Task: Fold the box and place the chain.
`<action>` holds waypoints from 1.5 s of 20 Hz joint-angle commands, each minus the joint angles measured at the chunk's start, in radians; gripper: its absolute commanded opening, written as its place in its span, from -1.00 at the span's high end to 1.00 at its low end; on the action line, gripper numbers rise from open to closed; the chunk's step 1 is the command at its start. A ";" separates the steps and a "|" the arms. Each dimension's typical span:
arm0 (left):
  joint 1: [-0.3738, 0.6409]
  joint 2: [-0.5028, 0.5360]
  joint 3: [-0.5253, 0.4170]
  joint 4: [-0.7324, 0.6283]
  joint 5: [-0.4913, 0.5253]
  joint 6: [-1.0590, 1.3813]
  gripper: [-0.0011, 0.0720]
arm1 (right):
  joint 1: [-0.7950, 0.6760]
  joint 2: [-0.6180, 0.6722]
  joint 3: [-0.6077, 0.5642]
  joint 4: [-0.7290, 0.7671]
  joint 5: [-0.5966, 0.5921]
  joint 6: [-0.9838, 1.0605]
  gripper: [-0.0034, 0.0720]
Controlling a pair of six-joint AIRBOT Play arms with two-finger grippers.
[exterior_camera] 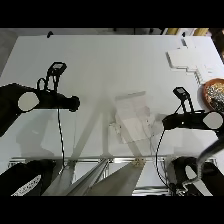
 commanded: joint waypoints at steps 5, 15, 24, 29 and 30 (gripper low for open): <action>0.000 -0.073 0.000 -0.190 0.132 0.117 -0.60 | 0.017 0.003 -0.005 0.011 -0.016 0.003 0.86; -0.001 -0.518 0.001 -1.231 -0.093 1.255 -0.61 | 0.017 0.003 -0.005 0.012 -0.013 0.003 0.86; -0.070 -0.652 0.145 -1.187 -0.080 1.311 -0.60 | 0.017 0.003 -0.005 0.011 -0.008 0.003 0.86; -0.078 -0.686 0.151 -1.154 -0.081 1.331 -0.19 | 0.017 0.003 -0.005 0.011 -0.012 0.003 0.86; -0.082 -0.686 0.151 -1.147 -0.079 1.349 -0.05 | 0.017 0.003 -0.005 0.011 -0.013 0.003 0.86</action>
